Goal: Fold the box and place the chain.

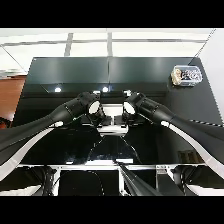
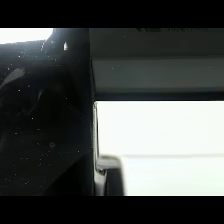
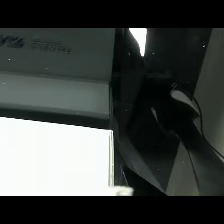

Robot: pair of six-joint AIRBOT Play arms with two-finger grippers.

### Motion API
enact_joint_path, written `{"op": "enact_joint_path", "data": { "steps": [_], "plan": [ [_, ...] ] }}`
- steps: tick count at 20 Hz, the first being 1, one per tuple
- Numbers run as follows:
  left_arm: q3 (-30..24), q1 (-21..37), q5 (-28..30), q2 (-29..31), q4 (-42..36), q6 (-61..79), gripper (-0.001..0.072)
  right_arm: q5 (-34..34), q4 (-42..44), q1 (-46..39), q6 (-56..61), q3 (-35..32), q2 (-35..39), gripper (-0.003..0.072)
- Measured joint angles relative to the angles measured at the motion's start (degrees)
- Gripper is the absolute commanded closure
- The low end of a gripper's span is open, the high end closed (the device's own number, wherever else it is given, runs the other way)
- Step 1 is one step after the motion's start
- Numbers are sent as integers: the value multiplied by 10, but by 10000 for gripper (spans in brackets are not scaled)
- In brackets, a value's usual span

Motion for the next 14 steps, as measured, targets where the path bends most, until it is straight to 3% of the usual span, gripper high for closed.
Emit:
{"op": "enact_joint_path", "data": {
  "steps": [1, 2, 3, 8, 9, 11, 14],
  "plan": [
    [0, 0, 0, 0, 0, 0, 679, -2, 1, 0, 0, 0, -2, 437],
    [0, 0, 0, 0, 0, 0, 679, -3, 4, 0, 0, 0, -3, 498],
    [0, 0, 0, 0, 0, 0, 679, -3, 6, 0, 0, 0, -4, 659],
    [0, 0, -2, 0, -2, -3, 679, -6, 10, 0, 0, 0, -7, 660],
    [0, 0, -1, 0, -1, -2, 679, -7, 10, 0, -1, 0, -7, 653],
    [0, 0, 3, 0, 0, 3, 679, -5, 11, 0, -7, 0, -3, 348],
    [0, 0, 0, 0, 0, 2, 679, -5, 12, -3, -17, 0, 15, 345]
  ]
}}
